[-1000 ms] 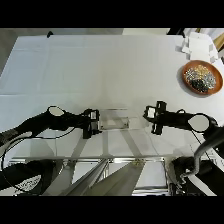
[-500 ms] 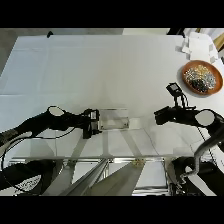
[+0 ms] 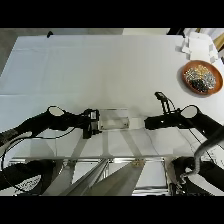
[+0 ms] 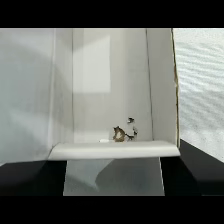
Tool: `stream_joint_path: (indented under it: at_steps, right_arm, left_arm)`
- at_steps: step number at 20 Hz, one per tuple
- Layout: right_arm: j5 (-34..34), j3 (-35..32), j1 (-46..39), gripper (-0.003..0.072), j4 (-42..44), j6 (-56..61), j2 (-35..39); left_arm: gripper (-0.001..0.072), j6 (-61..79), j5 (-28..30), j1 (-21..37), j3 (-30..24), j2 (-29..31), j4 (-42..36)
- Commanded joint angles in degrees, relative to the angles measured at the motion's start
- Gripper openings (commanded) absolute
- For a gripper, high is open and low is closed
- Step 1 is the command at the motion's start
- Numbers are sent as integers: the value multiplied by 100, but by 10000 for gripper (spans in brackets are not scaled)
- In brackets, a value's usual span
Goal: Fold the box and place the chain.
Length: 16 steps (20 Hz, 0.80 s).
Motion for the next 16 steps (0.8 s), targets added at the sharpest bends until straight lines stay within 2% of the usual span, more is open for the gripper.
stream_joint_path:
  at_steps: [1, 6, 8, 10, 12, 16]
  right_arm:
    - [52, -2, 289, 15, 448, -61, -173]
    - [188, 4, 289, 18, 962, -352, 26]
    - [214, 7, 289, 100, 1001, -345, 192]
    - [238, 22, 289, 135, 1019, -328, 278]
    - [262, 39, 289, 205, 1060, -328, 332]
    - [450, 166, 358, 206, 1128, -323, 374]
  left_arm:
    - [255, 0, 2, 2, -2, 2, 0]
    - [255, 0, 2, 2, -2, 2, 0]
    - [255, 0, 2, 2, -2, 4, 0]
    - [255, 0, 2, 2, -2, 4, 0]
    - [255, 0, 2, 2, -2, 4, 0]
    - [255, 2, 2, 2, -2, 4, 0]
